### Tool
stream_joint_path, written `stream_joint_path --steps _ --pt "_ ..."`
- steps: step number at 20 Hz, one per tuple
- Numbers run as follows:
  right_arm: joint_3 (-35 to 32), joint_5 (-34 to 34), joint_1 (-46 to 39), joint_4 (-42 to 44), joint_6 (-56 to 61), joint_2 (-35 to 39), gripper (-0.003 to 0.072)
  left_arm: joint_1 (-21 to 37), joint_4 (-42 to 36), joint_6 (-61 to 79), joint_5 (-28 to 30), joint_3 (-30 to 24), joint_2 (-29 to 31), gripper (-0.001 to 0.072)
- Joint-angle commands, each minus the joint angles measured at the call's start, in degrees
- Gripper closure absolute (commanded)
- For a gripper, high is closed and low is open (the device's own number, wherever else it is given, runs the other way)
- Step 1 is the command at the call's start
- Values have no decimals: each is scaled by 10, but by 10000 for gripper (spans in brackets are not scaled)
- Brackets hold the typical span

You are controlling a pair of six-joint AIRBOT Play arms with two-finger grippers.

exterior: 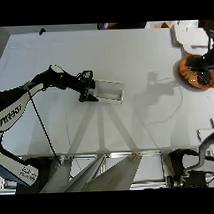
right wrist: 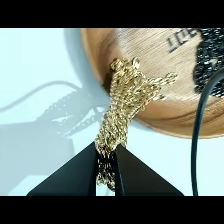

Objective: Fold the box and place the chain.

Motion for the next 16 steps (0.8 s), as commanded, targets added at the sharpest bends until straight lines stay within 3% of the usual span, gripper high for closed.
stream_joint_path --steps 1,6,10,16 --pt "-83 -22 35 11 -2 61 681 0 0 0 0 0 0 363" --pt "-191 -43 73 15 -7 144 681 0 0 0 0 0 0 363" --pt "-197 -38 129 50 -7 152 681 0 0 0 0 0 0 363" --pt "-203 -74 291 57 -3 152 680 0 0 0 0 0 0 363"
